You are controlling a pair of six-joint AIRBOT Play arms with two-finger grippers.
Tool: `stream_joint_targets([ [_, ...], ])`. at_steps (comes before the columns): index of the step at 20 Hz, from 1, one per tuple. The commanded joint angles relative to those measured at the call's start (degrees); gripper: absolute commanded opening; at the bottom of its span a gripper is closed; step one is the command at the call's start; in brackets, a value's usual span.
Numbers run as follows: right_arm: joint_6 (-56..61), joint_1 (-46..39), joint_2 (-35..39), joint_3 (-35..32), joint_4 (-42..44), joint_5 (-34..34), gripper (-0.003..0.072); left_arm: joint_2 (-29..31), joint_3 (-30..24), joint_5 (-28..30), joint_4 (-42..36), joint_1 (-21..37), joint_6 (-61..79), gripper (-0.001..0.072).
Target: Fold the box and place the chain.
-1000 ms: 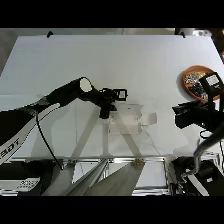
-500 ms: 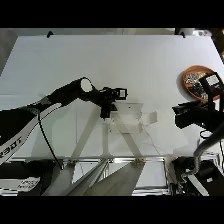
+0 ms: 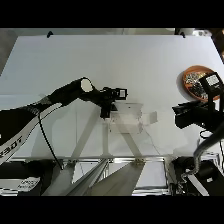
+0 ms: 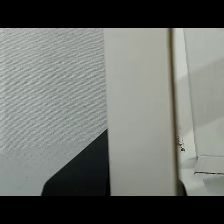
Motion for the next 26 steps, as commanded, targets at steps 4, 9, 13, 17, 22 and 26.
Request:
stream_joint_targets([
  [4, 0.02, 0.02, -0.04, -0.02, 0.00, 0.02, 0.0267, 0.04, 0.00, 0.17, 0.09, -0.04, -3.63, 0.0010],
  [9, 0.02, 0.02, -0.04, -0.02, 0.00, 0.02, 0.0267, 0.04, 0.00, 0.22, 0.09, -0.02, -3.63, 0.0010],
  [13, 0.02, 0.02, -0.04, -0.02, 0.00, 0.02, 0.0267, 0.04, 0.00, 0.26, 0.07, -0.04, -3.63, 0.0009],
  [17, 0.02, 0.02, -0.04, -0.02, 0.00, 0.02, 0.0267, 0.04, 0.00, 0.68, 0.07, -0.04, -3.63, 0.0009],
  [22, 0.02, 0.02, -0.04, -0.02, 0.00, 0.02, 0.0267, 0.04, 0.00, 0.68, 0.00, -0.04, -3.63, 0.0007],
  [26, 0.02, 0.02, -0.04, -0.02, 0.00, 0.02, 0.0267, 0.04, 0.00, 1.25, -2.93, -0.04, -3.50, 0.0005],
])
